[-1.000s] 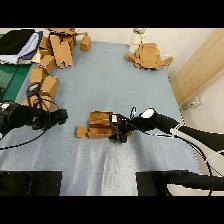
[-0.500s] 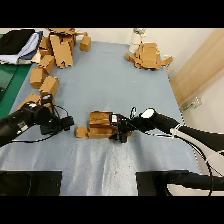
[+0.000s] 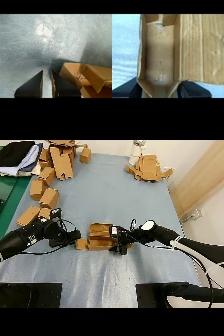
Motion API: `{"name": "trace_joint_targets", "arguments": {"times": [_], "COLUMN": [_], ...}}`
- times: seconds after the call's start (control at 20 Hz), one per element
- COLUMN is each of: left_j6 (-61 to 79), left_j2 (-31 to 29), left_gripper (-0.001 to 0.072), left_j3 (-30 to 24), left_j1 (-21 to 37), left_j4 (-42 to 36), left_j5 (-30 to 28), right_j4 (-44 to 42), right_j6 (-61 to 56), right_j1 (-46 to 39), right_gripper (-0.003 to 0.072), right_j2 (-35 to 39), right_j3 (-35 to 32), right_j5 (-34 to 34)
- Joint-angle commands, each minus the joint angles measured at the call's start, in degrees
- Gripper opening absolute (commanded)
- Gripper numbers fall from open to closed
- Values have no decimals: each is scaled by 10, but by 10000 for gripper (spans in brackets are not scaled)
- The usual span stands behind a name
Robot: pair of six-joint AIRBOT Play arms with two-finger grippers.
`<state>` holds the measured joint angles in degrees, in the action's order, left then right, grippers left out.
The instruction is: Fold the box.
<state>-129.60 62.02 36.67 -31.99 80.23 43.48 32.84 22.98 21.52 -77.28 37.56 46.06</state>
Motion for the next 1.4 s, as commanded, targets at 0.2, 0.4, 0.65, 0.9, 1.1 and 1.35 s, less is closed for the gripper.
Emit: {"name": "trace_joint_targets", "arguments": {"times": [0.2, 0.4, 0.65, 0.9, 1.1, 1.35], "left_j6": [8, 12, 14, 14, 14, 23], "left_j2": [2, 27, 3, -29, -34, -35], "left_gripper": [165, 165, 165, 165, 165, 165], "left_j3": [-1, -1, 4, 4, 4, 4], "left_j1": [-21, -33, -43, -35, -38, -38], "left_j4": [-28, -53, -51, -47, -60, -80], "left_j5": [-11, -15, -16, 11, 10, 4], "right_j4": [0, 0, 0, 0, 0, 0], "right_j6": [0, 0, 0, 0, 0, 0], "right_j1": [0, 0, 0, 0, 0, 0], "right_gripper": [530, 530, 530, 530, 530, 530], "right_j2": [0, 0, 0, 0, 0, 0], "right_j3": [0, 0, 0, 0, 0, 0], "right_j5": [0, 0, 0, 0, 0, 0]}}
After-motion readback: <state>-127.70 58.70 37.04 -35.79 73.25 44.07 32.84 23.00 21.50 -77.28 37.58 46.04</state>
